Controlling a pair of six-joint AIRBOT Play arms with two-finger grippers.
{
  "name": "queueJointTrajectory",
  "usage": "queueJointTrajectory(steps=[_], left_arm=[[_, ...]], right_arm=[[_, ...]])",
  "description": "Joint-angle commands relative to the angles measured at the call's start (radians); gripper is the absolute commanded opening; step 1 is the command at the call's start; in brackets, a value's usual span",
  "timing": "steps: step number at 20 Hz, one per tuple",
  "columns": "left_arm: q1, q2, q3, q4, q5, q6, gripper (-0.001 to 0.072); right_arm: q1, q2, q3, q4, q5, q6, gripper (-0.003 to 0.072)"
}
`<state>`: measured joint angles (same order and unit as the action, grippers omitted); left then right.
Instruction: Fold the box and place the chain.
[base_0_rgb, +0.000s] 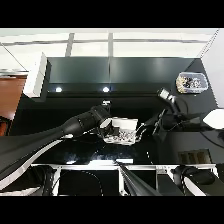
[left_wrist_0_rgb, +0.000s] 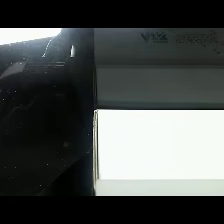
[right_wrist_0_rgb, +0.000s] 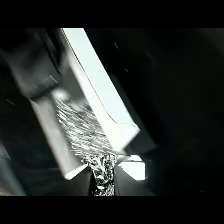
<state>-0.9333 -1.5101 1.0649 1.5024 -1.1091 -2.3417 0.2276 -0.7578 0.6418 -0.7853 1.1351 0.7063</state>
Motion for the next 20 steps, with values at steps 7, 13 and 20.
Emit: queueJointTrajectory(steps=[7, 13, 20], left_arm=[[0.000, 0.001, 0.000, 0.000, 0.000, 0.000, 0.0030], [0.000, 0.001, 0.000, 0.000, 0.000, 0.000, 0.0030], [0.000, 0.001, 0.000, 0.000, 0.000, 0.000, 0.0030]], right_arm=[[-0.007, 0.008, 0.122, 0.409, 0.002, 0.231, 0.0052], [-0.007, -0.013, 0.100, 0.408, -0.043, 0.253, 0.0052], [0.005, -0.043, -0.039, 0.268, -0.076, 0.323, 0.0053]])
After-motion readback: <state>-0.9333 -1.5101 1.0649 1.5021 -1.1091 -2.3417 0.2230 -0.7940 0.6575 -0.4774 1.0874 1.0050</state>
